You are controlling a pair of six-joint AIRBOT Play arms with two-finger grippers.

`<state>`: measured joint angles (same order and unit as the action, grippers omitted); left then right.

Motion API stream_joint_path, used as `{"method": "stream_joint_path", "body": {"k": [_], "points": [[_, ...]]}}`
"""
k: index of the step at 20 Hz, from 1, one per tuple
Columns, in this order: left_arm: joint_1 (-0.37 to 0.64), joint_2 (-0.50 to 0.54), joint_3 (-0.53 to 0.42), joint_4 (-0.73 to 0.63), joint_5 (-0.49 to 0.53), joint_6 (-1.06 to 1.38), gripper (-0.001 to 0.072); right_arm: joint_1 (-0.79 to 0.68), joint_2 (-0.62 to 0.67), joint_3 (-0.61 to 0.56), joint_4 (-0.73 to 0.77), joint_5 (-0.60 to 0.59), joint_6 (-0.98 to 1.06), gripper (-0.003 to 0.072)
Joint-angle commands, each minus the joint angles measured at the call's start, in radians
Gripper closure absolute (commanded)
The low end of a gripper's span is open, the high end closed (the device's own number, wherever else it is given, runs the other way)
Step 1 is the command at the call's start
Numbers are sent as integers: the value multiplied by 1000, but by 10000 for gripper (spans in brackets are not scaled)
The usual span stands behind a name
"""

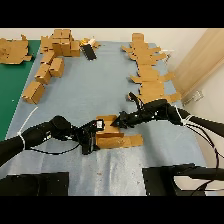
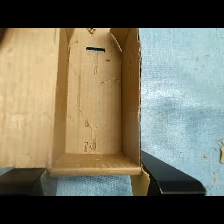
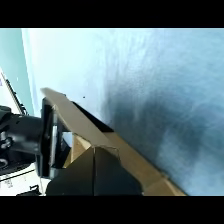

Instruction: Fold the box.

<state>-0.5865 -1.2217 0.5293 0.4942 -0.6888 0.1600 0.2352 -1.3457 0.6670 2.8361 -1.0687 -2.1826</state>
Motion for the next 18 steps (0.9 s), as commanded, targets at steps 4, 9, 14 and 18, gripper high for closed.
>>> {"method": "stream_joint_path", "body": {"k": [4, 9, 14, 18], "points": [[0, 0, -1, 0, 0, 0, 282, 3, -45, 7, -56, 68, -41, 685], [0, 0, -1, 0, 0, 0, 282, 4, -63, 5, -83, 69, -39, 685], [0, 0, -1, 0, 0, 0, 282, 3, -46, 5, -72, 66, -47, 685], [0, 0, -1, 0, 0, 0, 282, -15, 82, 29, -73, 88, -99, 684]]}}
